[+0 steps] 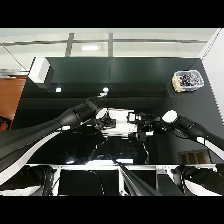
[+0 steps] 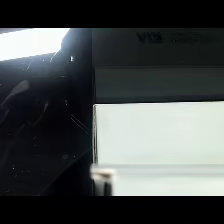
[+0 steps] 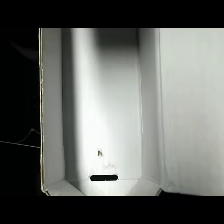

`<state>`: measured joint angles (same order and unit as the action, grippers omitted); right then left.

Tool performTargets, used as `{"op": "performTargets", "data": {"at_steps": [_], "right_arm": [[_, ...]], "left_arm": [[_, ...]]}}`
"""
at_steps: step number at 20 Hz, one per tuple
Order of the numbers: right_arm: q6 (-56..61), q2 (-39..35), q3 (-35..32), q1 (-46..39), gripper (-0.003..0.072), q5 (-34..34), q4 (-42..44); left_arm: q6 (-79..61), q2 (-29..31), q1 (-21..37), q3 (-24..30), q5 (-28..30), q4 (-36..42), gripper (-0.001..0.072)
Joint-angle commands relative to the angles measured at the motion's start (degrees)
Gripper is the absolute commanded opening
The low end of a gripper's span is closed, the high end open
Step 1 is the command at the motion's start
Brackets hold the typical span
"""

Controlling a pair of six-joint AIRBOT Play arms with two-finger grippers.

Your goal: Fold the box and place the chain.

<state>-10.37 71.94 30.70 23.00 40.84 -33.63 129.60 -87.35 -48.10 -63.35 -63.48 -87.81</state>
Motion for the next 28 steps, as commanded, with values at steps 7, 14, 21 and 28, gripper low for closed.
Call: {"op": "performTargets", "data": {"at_steps": [7,14,21,28], "right_arm": [[2.64,-5.14,0.00,-2.12,0.0634,3.17,-4.00],[1.55,-6.95,0.00,-2.03,0.0596,4.13,-7.02],[3.17,-6.43,0.00,0.46,0.0048,3.80,-3.13],[7.82,-5.18,-0.02,2.71,0.0018,3.69,1.11]], "left_arm": [[4.46,1.46,-0.70,0.09,-1.68,-0.52,0.0026],[6.08,1.46,-1.07,2.54,-1.09,-0.59,0.0027],[5.99,1.46,-1.07,2.54,-0.02,0.02,0.0028],[5.88,1.46,-1.07,2.54,0.02,0.46,0.0028]]}}
